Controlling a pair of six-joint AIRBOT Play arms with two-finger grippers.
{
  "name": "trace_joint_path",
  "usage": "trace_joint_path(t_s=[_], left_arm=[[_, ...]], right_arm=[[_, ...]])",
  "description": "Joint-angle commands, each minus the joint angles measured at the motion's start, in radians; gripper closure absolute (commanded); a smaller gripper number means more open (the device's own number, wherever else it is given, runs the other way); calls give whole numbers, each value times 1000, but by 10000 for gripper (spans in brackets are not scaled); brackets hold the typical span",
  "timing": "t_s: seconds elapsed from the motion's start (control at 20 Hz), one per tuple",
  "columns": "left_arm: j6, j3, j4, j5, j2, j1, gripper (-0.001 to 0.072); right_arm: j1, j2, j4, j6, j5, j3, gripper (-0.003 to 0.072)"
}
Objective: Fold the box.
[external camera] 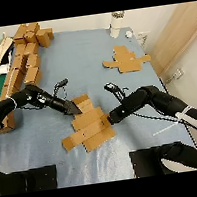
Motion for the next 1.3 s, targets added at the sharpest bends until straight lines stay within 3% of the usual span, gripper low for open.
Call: trace_joint_path(t_s=[0.0, 0.2, 0.25, 0.35, 0.75, 0.8, 0.85, 0.95, 1.25], left_arm=[[13, 0, 3, 23, 0, -14, 670], [70, 0, 3, 32, 0, -57, 695], [95, 0, 3, 32, 0, -61, 696], [138, 7, 5, 32, 0, -63, 697], [297, 102, 113, 140, 154, -99, 699], [316, 103, 122, 169, 179, -113, 699], [343, 103, 122, 178, 193, -125, 699], [390, 103, 122, 195, 199, -155, 699], [512, 87, 121, 327, 189, -241, 699]], right_arm=[[1, -1, 1, 4, 8, 0, 682], [1, -1, 1, 5, 12, 0, 661], [1, -1, 0, 6, 16, 0, 593], [0, 0, -47, 39, 34, 1, 382], [-10, 5, -627, 430, -58, 170, 361], [-10, 5, -685, 475, -57, 198, 194], [-11, 5, -745, 534, -60, 228, 105], [-26, 1, -778, 602, -69, 278, 105], [-45, 2, -619, 607, -113, 299, 108]])
